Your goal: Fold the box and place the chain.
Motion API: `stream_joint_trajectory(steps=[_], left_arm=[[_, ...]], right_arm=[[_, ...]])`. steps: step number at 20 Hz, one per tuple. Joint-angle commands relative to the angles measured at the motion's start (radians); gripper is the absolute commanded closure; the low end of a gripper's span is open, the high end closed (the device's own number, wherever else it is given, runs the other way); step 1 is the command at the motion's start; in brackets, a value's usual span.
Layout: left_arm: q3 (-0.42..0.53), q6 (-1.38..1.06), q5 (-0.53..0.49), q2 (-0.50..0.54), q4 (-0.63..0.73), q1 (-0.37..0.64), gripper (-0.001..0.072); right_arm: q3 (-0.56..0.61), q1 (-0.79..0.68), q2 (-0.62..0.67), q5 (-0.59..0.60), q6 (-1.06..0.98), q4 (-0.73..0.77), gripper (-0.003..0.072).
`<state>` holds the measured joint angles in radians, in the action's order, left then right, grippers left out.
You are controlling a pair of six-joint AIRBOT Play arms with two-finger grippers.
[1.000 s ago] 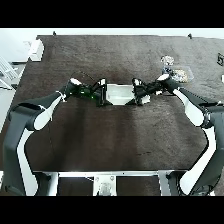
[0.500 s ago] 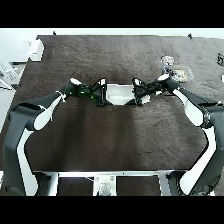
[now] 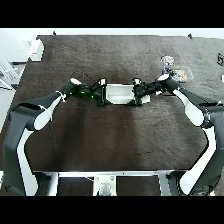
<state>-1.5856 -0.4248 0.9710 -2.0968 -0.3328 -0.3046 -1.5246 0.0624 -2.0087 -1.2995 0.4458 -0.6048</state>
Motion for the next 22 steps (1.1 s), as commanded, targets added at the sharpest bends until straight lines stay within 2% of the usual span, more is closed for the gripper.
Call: stream_joint_trajectory(steps=[1, 9, 11, 12, 13, 14, 15, 19, 22], left_arm=[[0.000, 0.005, 0.008, 0.000, -0.002, 0.000, 0.0236], [0.000, 0.005, 0.010, 0.000, -0.002, 0.000, 0.0236], [0.000, 0.005, 0.010, 0.000, -0.002, 0.000, 0.0236], [0.000, 0.005, 0.010, 0.000, -0.001, 0.000, 0.0236], [0.000, 0.005, 0.011, 0.000, 0.000, 0.000, 0.0236], [0.000, 0.005, 0.013, 0.000, 0.000, 0.000, 0.0236], [0.000, 0.005, 0.016, 0.000, 0.000, 0.000, 0.0236], [0.000, 0.006, 0.017, 0.000, 0.000, 0.000, 0.0236], [0.000, 0.006, 0.018, 0.000, 0.000, 0.000, 0.0236]], right_arm=[[-0.002, -0.021, 0.013, -0.022, -0.051, 0.006, -0.0034], [-0.001, -0.198, 0.083, -0.132, -0.106, 0.002, -0.0034], [-0.001, -0.231, 0.104, -0.202, -0.120, 0.018, -0.0034], [-0.001, -0.240, 0.114, -0.251, -0.143, 0.043, 0.0038], [-0.001, -0.243, 0.123, -0.305, -0.147, 0.060, 0.0277], [-0.001, -0.240, 0.130, -0.359, -0.147, 0.080, 0.0555], [-0.001, -0.233, 0.134, -0.399, -0.148, 0.108, 0.0672], [0.000, -0.154, 0.135, -0.388, -0.181, 0.170, 0.0675], [0.000, -0.071, 0.135, -0.248, -0.205, 0.167, 0.0674]])
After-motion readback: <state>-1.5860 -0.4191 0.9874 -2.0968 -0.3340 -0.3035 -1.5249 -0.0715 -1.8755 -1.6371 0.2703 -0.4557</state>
